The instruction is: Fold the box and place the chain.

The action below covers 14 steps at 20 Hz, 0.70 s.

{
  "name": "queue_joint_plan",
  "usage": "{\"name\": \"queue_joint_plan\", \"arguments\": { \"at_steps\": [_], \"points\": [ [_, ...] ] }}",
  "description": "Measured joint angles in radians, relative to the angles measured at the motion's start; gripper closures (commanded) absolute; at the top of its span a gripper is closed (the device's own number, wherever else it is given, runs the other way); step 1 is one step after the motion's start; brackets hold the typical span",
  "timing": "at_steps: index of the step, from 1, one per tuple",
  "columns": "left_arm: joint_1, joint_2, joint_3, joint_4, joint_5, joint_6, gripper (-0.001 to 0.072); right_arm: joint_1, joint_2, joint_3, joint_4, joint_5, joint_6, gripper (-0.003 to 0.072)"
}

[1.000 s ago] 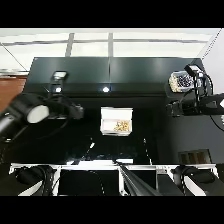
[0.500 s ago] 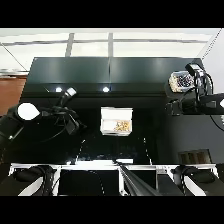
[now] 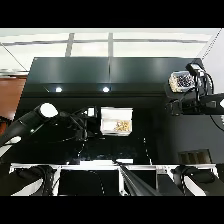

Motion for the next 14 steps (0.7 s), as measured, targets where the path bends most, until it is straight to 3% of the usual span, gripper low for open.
{"name": "queue_joint_plan", "arguments": {
  "at_steps": [6, 14],
  "points": [
    [-0.006, -0.109, 0.005, -0.067, 0.027, 0.059, -0.0006, 0.0, 0.0, 0.0, 0.0, 0.0, 0.003, 0.0441],
    [-0.014, -0.161, 0.047, -0.1, 0.069, 0.076, -0.0005, 0.0, 0.0, 0.0, 0.0, 0.0, 0.003, 0.0441]
  ]
}}
